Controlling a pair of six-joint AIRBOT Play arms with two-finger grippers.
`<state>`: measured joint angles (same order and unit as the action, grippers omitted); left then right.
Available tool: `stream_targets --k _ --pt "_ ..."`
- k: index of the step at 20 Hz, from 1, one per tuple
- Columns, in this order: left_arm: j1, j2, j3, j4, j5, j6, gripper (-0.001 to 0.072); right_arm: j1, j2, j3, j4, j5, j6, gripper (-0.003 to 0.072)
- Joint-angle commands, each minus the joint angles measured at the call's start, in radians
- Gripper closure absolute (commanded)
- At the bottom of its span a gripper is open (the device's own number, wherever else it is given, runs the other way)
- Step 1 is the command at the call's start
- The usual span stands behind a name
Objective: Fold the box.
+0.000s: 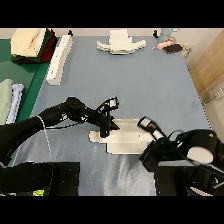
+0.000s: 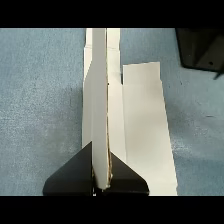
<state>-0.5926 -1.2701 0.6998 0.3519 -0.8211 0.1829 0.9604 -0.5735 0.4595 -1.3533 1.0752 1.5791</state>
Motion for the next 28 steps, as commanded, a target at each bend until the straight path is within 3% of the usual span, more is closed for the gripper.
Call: stream_targets --k 1,7,11,16,23,28 --pt "0.0 0.0 -0.001 0.0 0.0 0.0 0.0694 0.255 -0.033 -0.054 -0.293 -0.13 -0.13 -0.0034" --pt "0.0 0.0 -0.001 0.0 0.0 0.0 0.0694 0.267 -0.254 -0.053 -0.507 -0.218 -0.132 -0.0034" --pt "0.0 0.0 -0.001 0.0 0.0 0.0 0.0694 0.266 -0.285 -0.053 -0.643 -0.269 0.035 -0.0033" --pt "0.0 0.0 -0.001 0.0 0.0 0.0 0.0695 0.266 -0.285 -0.012 -0.69 -0.206 0.248 -0.0033" --pt "0.0 0.0 -0.001 0.0 0.0 0.0 0.0694 0.264 -0.273 0.109 -0.693 -0.013 0.443 -0.0033" --pt "0.0 0.0 -0.001 0.0 0.0 0.0 0.0694 0.221 -0.275 0.108 -0.687 -0.006 0.473 -0.0034"
